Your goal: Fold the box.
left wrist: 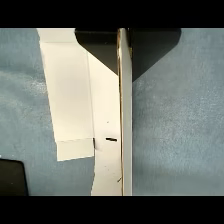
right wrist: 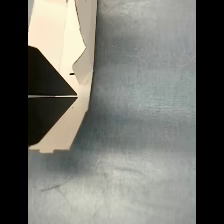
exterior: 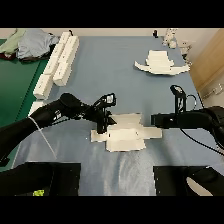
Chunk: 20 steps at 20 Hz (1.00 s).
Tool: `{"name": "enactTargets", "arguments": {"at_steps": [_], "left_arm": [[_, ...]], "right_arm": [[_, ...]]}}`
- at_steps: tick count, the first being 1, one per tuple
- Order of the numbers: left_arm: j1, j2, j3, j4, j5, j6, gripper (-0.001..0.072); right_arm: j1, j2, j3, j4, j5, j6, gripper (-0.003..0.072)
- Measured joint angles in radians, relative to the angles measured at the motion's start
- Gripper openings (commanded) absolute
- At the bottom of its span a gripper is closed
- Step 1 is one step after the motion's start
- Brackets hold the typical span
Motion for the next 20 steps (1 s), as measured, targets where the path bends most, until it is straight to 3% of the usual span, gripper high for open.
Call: {"name": "enactTargets", "arguments": {"at_steps": [20], "left_arm": [[-0.011, 0.027, -0.05, -0.008, -0.038, 0.0, 0.0014]], "right_arm": [[0.0, -0.074, -0.053, 0.024, -0.025, -0.008, 0.0004]]}}
